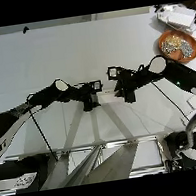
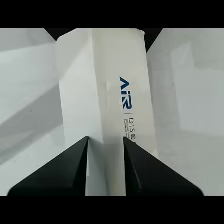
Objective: Fold the box and place the chain.
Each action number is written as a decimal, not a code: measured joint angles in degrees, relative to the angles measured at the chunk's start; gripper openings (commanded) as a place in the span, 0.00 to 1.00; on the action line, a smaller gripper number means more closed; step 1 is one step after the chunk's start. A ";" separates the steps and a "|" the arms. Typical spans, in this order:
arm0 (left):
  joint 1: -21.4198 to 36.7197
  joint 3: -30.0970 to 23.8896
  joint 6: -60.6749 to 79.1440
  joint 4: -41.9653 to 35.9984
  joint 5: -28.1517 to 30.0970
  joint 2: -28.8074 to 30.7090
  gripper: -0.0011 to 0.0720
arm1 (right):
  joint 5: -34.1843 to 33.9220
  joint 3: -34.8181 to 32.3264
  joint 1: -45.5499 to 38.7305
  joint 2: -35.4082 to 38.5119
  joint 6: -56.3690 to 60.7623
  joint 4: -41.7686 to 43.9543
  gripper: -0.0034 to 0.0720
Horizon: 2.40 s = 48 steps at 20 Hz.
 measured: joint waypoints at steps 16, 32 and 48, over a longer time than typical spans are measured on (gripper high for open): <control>0.02 0.00 0.09 0.04 -0.07 0.00 0.44 | -1.73 -0.98 0.00 0.04 0.72 0.15 0.17; 0.02 0.00 0.22 0.15 -0.26 0.00 0.44 | -1.92 -2.51 0.00 0.04 0.76 0.39 0.50; 0.00 0.00 0.13 0.07 -0.13 0.00 0.44 | -7.45 -4.66 0.02 2.78 -0.50 12.11 0.06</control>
